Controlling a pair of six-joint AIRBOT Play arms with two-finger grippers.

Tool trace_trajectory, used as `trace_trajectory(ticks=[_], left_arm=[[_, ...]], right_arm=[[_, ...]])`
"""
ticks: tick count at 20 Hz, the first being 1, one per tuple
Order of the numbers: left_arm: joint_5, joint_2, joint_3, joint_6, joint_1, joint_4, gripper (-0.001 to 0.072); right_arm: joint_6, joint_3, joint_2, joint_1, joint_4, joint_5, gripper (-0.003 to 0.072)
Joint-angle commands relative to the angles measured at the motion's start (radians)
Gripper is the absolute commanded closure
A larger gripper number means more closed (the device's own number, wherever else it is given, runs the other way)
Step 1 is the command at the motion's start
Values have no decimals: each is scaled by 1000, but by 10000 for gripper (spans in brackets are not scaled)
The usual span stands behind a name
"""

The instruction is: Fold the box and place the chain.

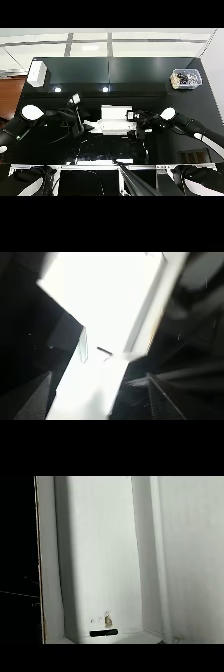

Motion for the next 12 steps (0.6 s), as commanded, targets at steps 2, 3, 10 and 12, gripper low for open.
trace_trajectory(ticks=[2, 3, 10, 12], left_arm=[[89, -64, 17, 163, -82, 227, 9], [90, -104, 44, 163, -87, 216, 9], [82, -253, 163, 214, -157, 157, 20], [84, -262, 163, 214, -182, 163, 39]], right_arm=[[1, 1, 0, 1, 0, 0, 549], [1, 1, 0, 1, 0, 0, 549], [1, 1, 0, 1, 0, 0, 549], [1, 1, 0, 1, 0, 0, 549]])
